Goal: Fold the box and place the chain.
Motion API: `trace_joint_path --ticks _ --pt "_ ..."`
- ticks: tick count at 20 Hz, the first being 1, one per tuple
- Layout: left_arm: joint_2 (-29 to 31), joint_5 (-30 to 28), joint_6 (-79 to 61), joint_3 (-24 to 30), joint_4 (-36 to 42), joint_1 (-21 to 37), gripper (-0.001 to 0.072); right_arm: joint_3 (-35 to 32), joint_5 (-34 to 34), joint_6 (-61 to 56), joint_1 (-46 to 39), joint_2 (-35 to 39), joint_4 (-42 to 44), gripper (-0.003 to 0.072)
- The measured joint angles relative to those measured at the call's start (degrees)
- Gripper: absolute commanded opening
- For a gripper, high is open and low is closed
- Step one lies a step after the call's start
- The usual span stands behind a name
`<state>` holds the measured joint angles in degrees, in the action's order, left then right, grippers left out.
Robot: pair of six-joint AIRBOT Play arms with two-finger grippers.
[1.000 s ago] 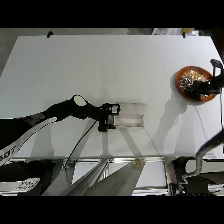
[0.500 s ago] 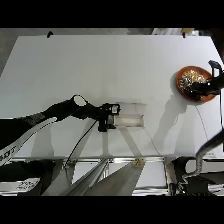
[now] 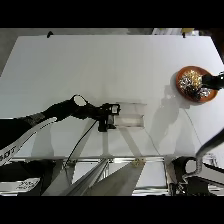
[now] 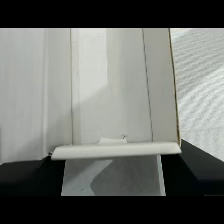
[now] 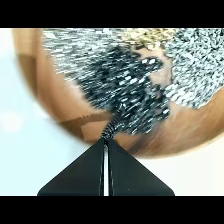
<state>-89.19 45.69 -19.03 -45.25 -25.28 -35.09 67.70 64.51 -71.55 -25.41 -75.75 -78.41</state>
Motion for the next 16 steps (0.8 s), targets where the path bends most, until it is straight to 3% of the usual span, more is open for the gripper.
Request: trace_joint_path --ticks 6,16 --pt "0.0 0.0 0.0 0.0 0.0 0.0 0.0208 0.0 7.1 2.2 2.5 12.4 7.9 0.0014" --pt "0.0 0.0 0.0 0.0 0.0 0.0 0.0208 0.0 17.0 1.8 18.0 32.6 12.2 0.0014"
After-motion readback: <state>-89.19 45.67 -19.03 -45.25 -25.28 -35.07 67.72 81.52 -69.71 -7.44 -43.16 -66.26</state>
